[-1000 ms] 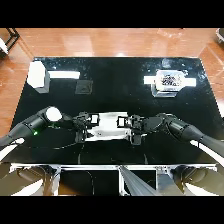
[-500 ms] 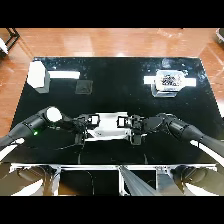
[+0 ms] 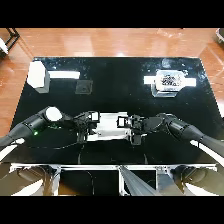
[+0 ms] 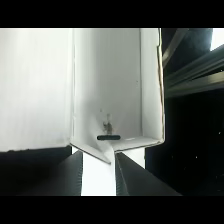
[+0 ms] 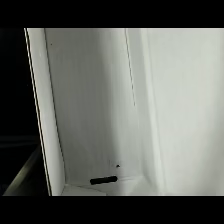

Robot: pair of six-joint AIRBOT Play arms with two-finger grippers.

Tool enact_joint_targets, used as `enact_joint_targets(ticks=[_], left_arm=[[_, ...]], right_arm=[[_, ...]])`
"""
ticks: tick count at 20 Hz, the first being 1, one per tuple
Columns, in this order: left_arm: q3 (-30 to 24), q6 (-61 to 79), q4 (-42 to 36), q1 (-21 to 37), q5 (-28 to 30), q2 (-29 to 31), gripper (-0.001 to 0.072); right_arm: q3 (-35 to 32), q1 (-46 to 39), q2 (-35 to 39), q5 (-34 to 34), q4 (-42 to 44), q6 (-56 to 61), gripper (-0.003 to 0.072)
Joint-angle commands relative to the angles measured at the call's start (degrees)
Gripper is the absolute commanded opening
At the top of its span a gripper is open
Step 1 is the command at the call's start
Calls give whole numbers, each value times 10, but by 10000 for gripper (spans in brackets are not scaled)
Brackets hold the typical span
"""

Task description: Fold the box and place the chain.

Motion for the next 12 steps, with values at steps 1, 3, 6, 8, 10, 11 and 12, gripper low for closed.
enact_joint_targets(ticks=[1,3,6,8,10,11,12], left_arm=[[0,0,-9,-11,-1,0,303],[0,0,-14,-21,1,0,303],[0,-1,-24,-22,9,0,289],[-1,-47,-24,-22,6,0,190],[-14,-94,-24,-22,9,0,128],[-25,-94,-34,-22,16,0,113],[-36,-93,-46,-22,24,0,114]], right_arm=[[0,0,0,0,0,0,107],[0,0,0,0,0,0,107],[0,0,0,0,0,0,107],[0,0,0,0,0,0,107],[0,0,0,0,0,0,107],[0,0,0,0,0,0,107],[0,0,0,0,0,0,107]])
